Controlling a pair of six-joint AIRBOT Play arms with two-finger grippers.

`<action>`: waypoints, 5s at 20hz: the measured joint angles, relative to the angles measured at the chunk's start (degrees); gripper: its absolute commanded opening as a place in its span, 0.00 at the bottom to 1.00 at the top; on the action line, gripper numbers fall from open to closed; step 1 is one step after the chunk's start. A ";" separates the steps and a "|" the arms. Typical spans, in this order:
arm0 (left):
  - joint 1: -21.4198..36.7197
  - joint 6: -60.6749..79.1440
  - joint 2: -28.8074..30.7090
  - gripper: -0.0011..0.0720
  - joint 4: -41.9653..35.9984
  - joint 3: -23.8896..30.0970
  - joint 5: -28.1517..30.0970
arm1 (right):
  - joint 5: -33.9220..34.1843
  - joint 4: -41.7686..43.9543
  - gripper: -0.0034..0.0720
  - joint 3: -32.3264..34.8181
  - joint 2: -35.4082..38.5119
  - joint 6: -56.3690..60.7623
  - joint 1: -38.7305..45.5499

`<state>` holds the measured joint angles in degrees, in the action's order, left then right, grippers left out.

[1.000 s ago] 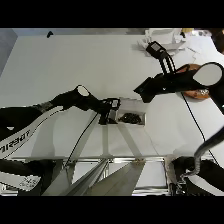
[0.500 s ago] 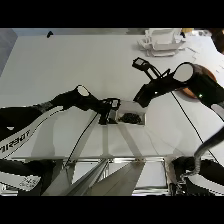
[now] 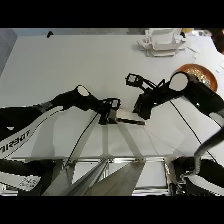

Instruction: Fold the box and place the chain.

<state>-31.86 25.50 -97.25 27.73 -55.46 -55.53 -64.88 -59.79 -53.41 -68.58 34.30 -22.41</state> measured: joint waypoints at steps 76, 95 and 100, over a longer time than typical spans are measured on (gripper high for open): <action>0.09 0.02 0.00 0.03 0.00 -0.04 0.09 | 16.41 -0.83 0.25 15.82 12.31 0.13 -0.09; -0.02 0.24 0.00 0.03 0.24 0.00 -0.72 | 14.14 3.34 0.53 18.62 13.51 -1.27 -0.11; -0.02 0.09 0.00 0.03 0.11 0.00 -0.37 | 13.75 7.78 0.24 18.64 15.74 -4.61 -0.11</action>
<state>-31.88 25.58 -97.25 27.83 -55.46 -55.90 -51.13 -52.01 -34.76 -52.84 29.69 -22.52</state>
